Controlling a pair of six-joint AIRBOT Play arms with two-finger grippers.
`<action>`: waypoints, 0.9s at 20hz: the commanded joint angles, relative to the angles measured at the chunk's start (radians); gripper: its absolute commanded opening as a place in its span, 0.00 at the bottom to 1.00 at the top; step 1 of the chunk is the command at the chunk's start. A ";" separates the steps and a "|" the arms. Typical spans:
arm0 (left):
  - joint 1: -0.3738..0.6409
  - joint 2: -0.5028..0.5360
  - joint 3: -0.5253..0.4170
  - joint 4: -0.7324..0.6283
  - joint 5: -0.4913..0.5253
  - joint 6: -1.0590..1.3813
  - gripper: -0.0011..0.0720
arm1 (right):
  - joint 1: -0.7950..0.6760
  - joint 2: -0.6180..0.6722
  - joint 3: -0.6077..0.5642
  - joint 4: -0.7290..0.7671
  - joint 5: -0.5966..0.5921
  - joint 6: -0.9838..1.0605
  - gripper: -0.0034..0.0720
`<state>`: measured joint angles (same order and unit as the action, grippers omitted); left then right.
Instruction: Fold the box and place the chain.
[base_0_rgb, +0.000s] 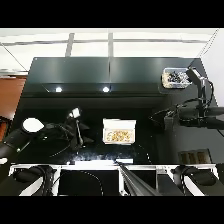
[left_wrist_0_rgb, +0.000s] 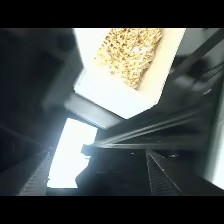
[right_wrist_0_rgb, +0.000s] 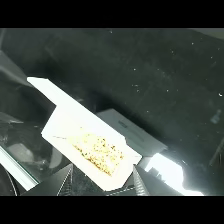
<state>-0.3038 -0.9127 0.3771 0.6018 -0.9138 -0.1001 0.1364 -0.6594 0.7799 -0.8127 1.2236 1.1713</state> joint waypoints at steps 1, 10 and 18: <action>-0.082 -0.075 0.021 0.044 0.116 0.317 0.98 | 0.002 0.000 0.001 0.000 0.016 0.007 0.63; -0.135 -0.333 0.183 -0.052 0.040 0.336 0.98 | 0.002 0.000 0.001 -0.012 0.009 0.049 0.63; -0.191 -0.335 0.179 -0.082 0.048 0.336 0.98 | 0.002 0.000 0.001 -0.012 -0.008 0.048 0.63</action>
<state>-0.4820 -1.2434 0.5556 0.5392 -0.8654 0.2337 0.1375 -0.6594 0.7799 -0.8253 1.2198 1.2201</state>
